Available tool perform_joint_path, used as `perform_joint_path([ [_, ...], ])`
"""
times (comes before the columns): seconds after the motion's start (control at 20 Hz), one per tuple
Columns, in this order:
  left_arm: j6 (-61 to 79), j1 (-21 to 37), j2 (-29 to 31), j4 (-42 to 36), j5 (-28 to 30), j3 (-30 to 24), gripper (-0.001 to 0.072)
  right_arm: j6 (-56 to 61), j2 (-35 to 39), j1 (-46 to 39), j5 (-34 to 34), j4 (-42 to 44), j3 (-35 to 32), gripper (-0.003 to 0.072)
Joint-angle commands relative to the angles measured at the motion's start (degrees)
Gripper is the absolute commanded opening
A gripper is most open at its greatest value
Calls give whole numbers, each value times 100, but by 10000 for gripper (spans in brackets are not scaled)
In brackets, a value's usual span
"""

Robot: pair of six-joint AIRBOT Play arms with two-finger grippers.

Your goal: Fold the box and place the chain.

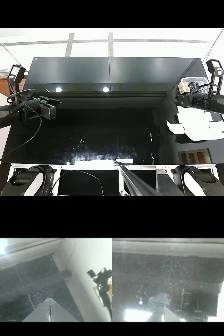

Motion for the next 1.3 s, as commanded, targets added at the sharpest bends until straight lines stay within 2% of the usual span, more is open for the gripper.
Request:
perform_joint_path([
  [0.0, 0, 4, 2, 0, 2, -2, 32, 0, 4, -2, 0, 0, -2, 38],
  [0.8, 0, 4, 2, 0, 4, -2, 33, 0, 4, -2, -7, 2, -2, 38],
  [1.05, 0, 4, 2, -39, 4, -2, 33, -2, -2, -2, -291, -35, -2, 39],
  [1.1, 0, 4, 2, -39, 4, -2, 32, 0, -2, -2, -317, -98, -2, 146],
  [1.15, 0, 4, 2, -39, 7, -2, 33, 9, -2, -2, -328, -260, -2, 573],
  [1.2, 0, 4, 2, -42, 22, -2, 35, 127, -4, -4, -328, -496, -2, 712],
  [1.25, -13, 4, 2, -42, 24, -2, 37, 369, -2, -20, -330, -870, -2, 712],
])
